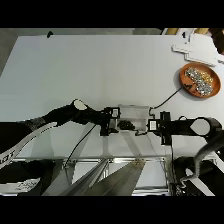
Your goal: Fold the box and place the chain.
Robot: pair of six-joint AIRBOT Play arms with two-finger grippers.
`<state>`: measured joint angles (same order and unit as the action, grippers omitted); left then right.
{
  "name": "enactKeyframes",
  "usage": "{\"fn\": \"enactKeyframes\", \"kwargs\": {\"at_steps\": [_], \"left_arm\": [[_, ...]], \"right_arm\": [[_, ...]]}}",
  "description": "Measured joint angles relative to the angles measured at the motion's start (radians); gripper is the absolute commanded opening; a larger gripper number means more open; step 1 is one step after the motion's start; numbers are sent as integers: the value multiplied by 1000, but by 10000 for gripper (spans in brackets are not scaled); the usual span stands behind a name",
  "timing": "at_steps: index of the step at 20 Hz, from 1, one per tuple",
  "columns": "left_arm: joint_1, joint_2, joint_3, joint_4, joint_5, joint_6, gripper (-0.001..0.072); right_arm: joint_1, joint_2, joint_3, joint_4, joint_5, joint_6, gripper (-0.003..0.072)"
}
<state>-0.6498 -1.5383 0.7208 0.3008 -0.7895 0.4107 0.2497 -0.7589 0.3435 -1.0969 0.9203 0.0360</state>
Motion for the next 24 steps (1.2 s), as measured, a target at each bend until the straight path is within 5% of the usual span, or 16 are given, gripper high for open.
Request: {"fn": "enactKeyframes", "kwargs": {"at_steps": [14, 17, 18, 24], "left_arm": [[0, 0, 0, 0, 0, 0, 170], [0, 0, 0, 0, 0, 0, 170], [0, 0, 0, 0, 0, 0, 170], [0, 0, 0, 0, 0, 0, 170]], "right_arm": [[18, -148, -18, 8, -98, -45, 196], [18, -150, -24, 10, -111, -45, 116], [18, -150, -25, 11, -116, -45, 33], [18, -139, -27, 11, -131, -46, 19]]}}
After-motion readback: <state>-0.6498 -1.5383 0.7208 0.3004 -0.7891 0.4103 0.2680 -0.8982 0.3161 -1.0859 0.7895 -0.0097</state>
